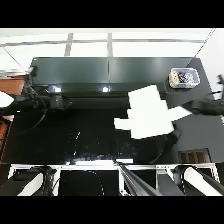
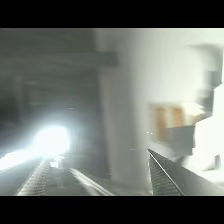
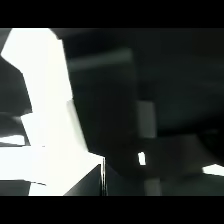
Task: Fold the box and place the chain.
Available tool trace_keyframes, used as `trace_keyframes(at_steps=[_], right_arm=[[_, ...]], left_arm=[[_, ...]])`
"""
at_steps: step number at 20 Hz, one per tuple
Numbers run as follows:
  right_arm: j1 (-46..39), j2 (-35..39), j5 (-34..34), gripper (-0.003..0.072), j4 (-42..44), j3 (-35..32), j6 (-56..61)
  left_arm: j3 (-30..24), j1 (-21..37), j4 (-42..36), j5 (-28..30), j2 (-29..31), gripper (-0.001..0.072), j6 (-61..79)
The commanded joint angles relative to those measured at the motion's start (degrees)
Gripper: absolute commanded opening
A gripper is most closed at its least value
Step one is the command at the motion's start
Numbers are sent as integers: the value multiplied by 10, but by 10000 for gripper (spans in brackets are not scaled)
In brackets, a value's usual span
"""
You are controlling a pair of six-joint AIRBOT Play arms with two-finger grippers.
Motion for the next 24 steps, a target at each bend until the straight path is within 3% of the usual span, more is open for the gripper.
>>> trace_keyframes(at_steps=[1, 4, 7, 10, 15, 21, 22, 23, 24], right_arm=[[170, 76, -183, 14, 160, -142, -4], [316, 75, -302, 15, 180, -168, 13], [402, 75, -379, 15, 181, -168, 40], [423, 75, -383, 15, 182, -168, 41], [423, 75, -379, 15, 181, -168, 44], [423, 75, -379, 15, 181, -168, 43], [422, 75, -379, 15, 181, -168, 43], [422, 75, -379, 15, 181, -168, 43], [422, 75, -379, 15, 181, -168, 43]], left_arm=[[-20, -59, -138, 49, -65, 703, 95], [38, -80, -156, 37, -167, 703, 101], [113, -71, -167, -50, -276, 703, 102], [150, -65, -179, -114, -357, 691, 110], [152, -67, -329, -180, -440, 691, 200], [200, -97, -277, -230, -466, 691, 218], [213, -102, -259, -251, -470, 681, 226], [231, -106, -243, -289, -478, 602, 246], [249, -110, -233, -327, -490, 477, 259]])
